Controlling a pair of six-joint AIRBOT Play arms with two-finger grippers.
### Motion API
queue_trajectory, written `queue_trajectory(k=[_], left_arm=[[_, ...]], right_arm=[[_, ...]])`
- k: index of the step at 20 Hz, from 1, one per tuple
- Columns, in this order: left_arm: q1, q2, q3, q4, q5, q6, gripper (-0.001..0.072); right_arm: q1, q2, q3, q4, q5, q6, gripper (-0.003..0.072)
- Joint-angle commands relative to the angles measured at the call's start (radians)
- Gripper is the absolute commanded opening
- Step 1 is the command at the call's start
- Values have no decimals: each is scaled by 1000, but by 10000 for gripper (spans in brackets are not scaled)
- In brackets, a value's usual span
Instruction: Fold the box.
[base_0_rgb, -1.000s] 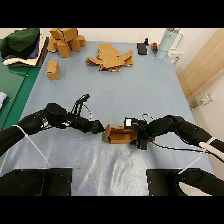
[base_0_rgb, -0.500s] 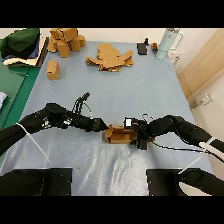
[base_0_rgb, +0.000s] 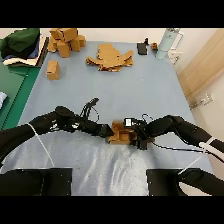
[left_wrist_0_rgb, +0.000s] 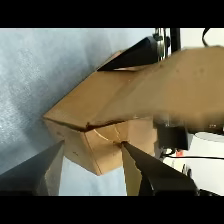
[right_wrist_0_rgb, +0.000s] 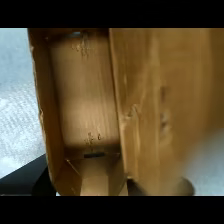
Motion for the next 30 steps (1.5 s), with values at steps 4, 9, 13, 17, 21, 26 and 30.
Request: queue_trajectory(k=[4, 9, 13, 17, 21, 26, 30], left_arm=[[-17, -3, 2, -3, 55, 3, 560], [-17, -3, 10, -7, 48, 8, 562], [-15, -3, 10, 10, 62, 8, 561], [-14, -2, 10, 98, 63, -34, 561], [-14, 0, 10, 98, 51, -34, 561], [-5, 0, 11, 98, 7, -35, 561], [61, 12, 25, 98, -8, -87, 561]], right_arm=[[0, 0, 0, -3, 2, 0, 509], [0, 0, 0, -3, 2, 0, 509], [0, 0, 0, -3, 2, 0, 510], [0, 0, 0, -3, 2, 0, 510], [0, 0, 0, -3, 2, 0, 510], [0, 0, 0, -3, 2, 0, 510], [0, 0, 0, -3, 2, 0, 510]])
